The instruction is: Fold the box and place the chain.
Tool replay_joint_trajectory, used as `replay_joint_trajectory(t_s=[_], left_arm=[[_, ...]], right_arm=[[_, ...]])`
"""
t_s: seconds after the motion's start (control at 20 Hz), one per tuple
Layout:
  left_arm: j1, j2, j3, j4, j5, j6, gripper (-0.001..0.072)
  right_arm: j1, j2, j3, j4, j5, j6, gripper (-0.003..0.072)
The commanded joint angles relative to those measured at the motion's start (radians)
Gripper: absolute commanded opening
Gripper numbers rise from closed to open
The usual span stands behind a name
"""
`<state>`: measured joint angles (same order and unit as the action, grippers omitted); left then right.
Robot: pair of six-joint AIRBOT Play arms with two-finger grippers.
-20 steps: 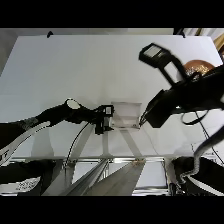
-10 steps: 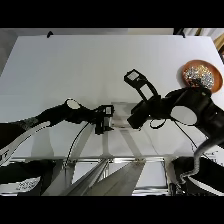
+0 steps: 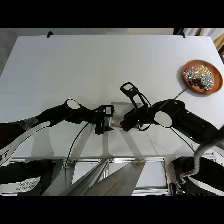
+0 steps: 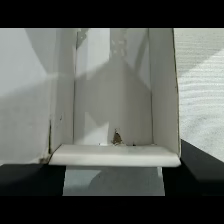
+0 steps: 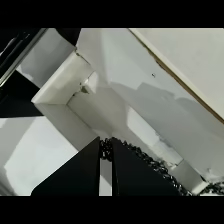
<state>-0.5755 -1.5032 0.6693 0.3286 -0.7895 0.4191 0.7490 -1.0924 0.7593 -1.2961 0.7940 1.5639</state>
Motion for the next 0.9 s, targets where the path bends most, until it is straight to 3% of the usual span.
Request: replay_joint_trajectory(t_s=[0.0, 0.6, 0.65, 0.75, 0.85], left_arm=[[0.000, 0.000, 0.000, 0.000, 0.000, 0.000, 0.0212], [0.000, 0.000, 0.000, 0.000, 0.000, 0.000, 0.0212], [0.000, 0.000, 0.000, 0.000, 0.000, 0.000, 0.0212], [0.000, 0.000, 0.000, 0.000, 0.000, 0.000, 0.0212], [0.000, 0.000, 0.000, 0.000, 0.000, 0.000, 0.0212]], right_arm=[[0.005, -0.058, -0.014, 0.023, -0.054, -0.001, 0.0012], [0.056, -0.111, -0.014, 0.017, -0.108, 0.000, 0.0019], [0.056, -0.111, -0.014, 0.017, -0.107, 0.001, 0.0090], [0.056, -0.110, -0.014, 0.018, -0.104, 0.011, 0.0326], [0.055, -0.096, -0.013, 0.018, -0.102, 0.011, 0.0323]])
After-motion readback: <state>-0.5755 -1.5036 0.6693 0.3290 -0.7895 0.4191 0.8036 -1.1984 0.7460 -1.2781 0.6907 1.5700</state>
